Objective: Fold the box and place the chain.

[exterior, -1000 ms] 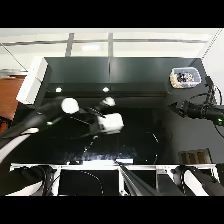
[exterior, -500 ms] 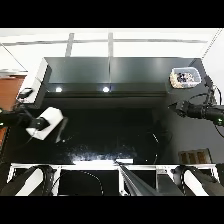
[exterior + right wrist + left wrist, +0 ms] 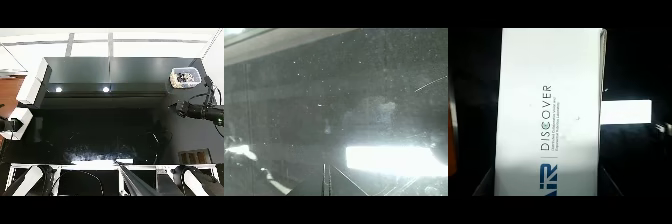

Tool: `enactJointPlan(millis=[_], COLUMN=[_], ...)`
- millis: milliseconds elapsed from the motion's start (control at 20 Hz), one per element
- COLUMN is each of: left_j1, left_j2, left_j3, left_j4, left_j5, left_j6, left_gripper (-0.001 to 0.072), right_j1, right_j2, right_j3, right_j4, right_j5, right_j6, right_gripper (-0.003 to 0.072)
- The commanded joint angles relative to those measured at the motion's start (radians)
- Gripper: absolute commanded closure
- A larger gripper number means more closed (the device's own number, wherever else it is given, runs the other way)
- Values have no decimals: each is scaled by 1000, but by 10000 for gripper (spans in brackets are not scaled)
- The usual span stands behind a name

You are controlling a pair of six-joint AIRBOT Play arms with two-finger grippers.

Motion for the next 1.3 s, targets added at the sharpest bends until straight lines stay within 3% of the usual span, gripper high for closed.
enactJointPlan(millis=[0, 350, 400, 450, 500, 750, 1000, 1050, 1150, 1200, 1250], left_j1=[27, 27, 27, 27, 27, 27, -44, -86, -216, -317, -429], left_j2=[-87, -202, -210, -217, -222, -189, -104, -90, -72, -66, -58], left_j3=[55, 121, 121, 121, 121, 173, 364, 404, 472, 495, 499], left_j4=[-85, -93, -95, -100, -117, -156, -264, -337, -406, -398, -396], left_j5=[58, 87, 90, 90, 90, 39, 57, 62, 13, -29, -52], left_j6=[106, 106, 106, 105, 103, 82, -110, -190, -231, -234, -267], left_gripper=[356, 355, 292, 84, -7, -7, -3, 43, 583, 682, 683], right_j1=[0, 0, 0, 0, 0, 0, -1, 0, 25, 54, 92], right_j2=[0, 0, 0, 0, 0, 0, 0, 0, 0, 0, 1], right_j3=[0, 0, 0, 0, 0, 0, 53, 115, 254, 325, 396], right_j4=[-1, -1, -1, -1, -1, 0, -39, -48, -71, -131, -240], right_j5=[-6, 6, 6, 6, 6, 7, 17, 27, 66, 109, 169], right_j6=[29, 70, 73, 73, 73, 73, -40, -35, -35, -35, -18], right_gripper=[641, 641, 641, 641, 641, 641, 640, 640, 641, 641, 641])
